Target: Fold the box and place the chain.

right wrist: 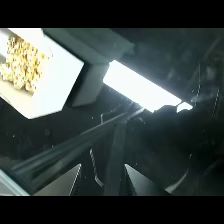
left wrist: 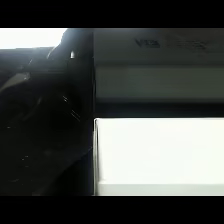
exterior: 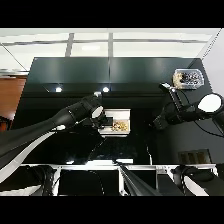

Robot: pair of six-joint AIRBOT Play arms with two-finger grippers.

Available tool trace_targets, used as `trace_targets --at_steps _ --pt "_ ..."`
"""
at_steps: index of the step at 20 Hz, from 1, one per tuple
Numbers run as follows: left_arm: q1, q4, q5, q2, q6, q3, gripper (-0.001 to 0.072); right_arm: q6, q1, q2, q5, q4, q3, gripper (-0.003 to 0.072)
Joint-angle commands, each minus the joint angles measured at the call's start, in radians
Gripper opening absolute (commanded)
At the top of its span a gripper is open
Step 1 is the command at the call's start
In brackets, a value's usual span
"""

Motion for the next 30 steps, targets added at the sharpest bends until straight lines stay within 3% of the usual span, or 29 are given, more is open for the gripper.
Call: trace_targets --at_steps 1,2,4,8,10,12,14,16,19,20,21,22,23,27,30 --pt "0.003 0.016 -0.01 0.002 -0.034 0.029 0.0408 0.001 -0.003 0.001 -0.036 0.012 0.0 0.0307" --pt "0.003 0.023 -0.012 0.006 -0.032 0.039 0.0476 0.001 -0.003 0.001 -0.036 0.011 0.0 0.0307" --pt "0.003 0.045 -0.003 0.043 0.037 0.05 0.0476 0.001 -0.003 0.001 -0.036 0.011 0.0 0.0306" --pt "0.03 0.246 -0.114 0.237 0.214 0.02 0.0476 0.001 -0.003 0.001 -0.037 0.008 0.0 0.0307" --pt "0.087 0.258 -0.08 0.389 0.315 -0.07 0.0476 0.001 -0.003 0.001 -0.046 0.008 0.0 0.0307" --pt "0.222 0.242 -0.032 0.553 0.336 -0.203 0.0476 0.001 -0.003 0.001 -0.053 0.008 0.0 0.0307" --pt "0.426 0.077 0.047 0.692 0.468 -0.343 0.0476 0.002 -0.003 0.001 -0.066 0.018 0.0 0.0307" --pt "0.644 -0.304 0.089 0.761 0.801 -0.468 0.0476 0.002 -0.003 0.001 -0.066 0.035 0.0 0.0307" --pt "0.867 -0.862 0.002 0.732 1.38 -0.616 0.0476 0.01 -0.003 0.001 -0.058 0.087 0.0 0.0306" --pt "0.892 -0.975 -0.032 0.702 1.59 -0.647 0.0478 0.01 -0.003 0.001 -0.059 0.104 0.0 0.0307" --pt "0.888 -1.033 -0.053 0.67 1.752 -0.664 0.0551 0.01 -0.003 0.001 -0.059 0.114 0.0 0.0307" --pt "0.867 -1.057 -0.06 0.631 1.882 -0.668 0.0667 0.01 -0.003 0.0 -0.058 0.121 0.0 0.0307" --pt "0.842 -1.06 -0.057 0.596 1.952 -0.665 0.0701 0.015 -0.003 0.001 -0.059 0.125 0.0 0.0306" --pt "0.702 -1.046 -0.045 0.468 2.354 -0.659 0.071 0.042 -0.002 0.001 -0.058 0.138 0.0 0.0307" --pt "0.591 -0.959 0.097 0.409 2.512 -0.645 0.0711 0.067 -0.002 0.001 -0.054 0.138 0.0 0.0306"
